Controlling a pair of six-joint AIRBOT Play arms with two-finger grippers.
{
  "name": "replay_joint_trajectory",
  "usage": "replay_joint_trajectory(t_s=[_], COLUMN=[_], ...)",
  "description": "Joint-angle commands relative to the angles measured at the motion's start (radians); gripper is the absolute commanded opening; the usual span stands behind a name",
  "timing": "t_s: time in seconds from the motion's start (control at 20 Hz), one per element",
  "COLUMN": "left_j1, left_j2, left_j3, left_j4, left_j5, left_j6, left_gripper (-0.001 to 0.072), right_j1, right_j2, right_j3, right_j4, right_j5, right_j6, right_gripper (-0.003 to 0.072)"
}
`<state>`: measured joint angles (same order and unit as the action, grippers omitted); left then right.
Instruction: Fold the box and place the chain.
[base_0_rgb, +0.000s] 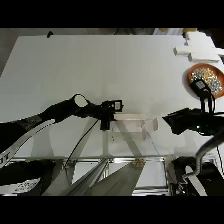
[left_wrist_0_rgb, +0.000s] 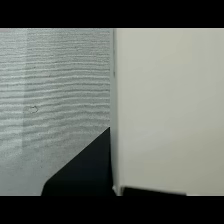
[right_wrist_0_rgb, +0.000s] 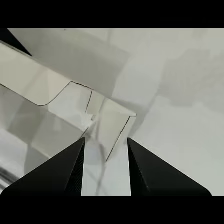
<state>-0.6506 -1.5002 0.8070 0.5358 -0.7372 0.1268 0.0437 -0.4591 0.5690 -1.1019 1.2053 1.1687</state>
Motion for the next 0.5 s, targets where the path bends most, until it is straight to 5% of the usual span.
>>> replay_joint_trajectory(t_s=[0.0, 0.05, 0.15, 0.45], left_j1=[-0.001, -0.001, -0.001, -0.001], left_j2=[-0.001, -0.001, -0.001, -0.001], left_j3=[0.0, 0.0, 0.0, 0.0], left_j4=[-0.001, 0.0, -0.001, 0.0], left_j5=[0.0, 0.0, 0.0, 0.0], left_j6=[0.0, 0.0, 0.0, 0.0], left_gripper=[0.0012, 0.0012, 0.0012, 0.0012], right_j1=[0.001, 0.001, 0.001, 0.151], right_j2=[0.0, 0.0, 0.0, -0.037], right_j3=[0.0, 0.0, -0.002, -0.096], right_j4=[0.0, 0.001, 0.024, 0.158], right_j5=[0.044, 0.067, 0.09, 0.034], right_j6=[-0.01, -0.039, -0.136, -0.45], right_gripper=[0.0212, 0.0106, 0.0015, 0.0015])
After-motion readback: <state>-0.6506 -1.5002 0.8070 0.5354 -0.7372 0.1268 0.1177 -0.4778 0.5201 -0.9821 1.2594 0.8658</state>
